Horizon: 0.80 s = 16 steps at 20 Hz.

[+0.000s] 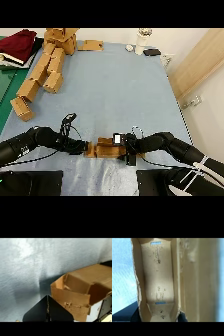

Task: Fold the box.

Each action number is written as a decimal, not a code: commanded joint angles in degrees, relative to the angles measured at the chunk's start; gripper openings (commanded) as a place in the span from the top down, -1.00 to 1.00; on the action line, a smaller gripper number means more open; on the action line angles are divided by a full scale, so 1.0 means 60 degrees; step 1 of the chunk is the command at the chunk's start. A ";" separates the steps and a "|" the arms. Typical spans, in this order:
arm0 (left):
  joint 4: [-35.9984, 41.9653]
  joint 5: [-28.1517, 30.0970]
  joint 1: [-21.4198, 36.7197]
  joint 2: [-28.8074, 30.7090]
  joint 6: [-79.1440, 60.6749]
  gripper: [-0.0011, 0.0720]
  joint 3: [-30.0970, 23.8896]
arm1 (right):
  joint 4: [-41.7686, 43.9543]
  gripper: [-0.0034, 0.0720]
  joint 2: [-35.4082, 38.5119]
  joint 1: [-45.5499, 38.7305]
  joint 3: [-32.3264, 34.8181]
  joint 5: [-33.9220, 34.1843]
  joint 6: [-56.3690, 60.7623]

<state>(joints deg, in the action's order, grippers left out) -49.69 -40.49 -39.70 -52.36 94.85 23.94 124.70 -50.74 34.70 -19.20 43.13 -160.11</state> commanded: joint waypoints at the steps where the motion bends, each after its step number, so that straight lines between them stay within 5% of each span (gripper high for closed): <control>1: -0.0004 -0.0539 0.0007 -0.0004 -0.0138 0.94 0.0455 | 0.0000 -0.43 -0.0004 0.0011 -0.0004 0.0000 0.0004; 16: 0.1654 -0.0495 0.0007 -0.0015 -0.1209 0.94 0.0481 | 0.0000 -0.43 -0.0004 0.0011 -0.0004 0.0000 0.0004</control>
<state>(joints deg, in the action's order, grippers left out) -40.73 -43.55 -39.70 -52.40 88.05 26.79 124.70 -50.74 34.70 -19.20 43.13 -160.11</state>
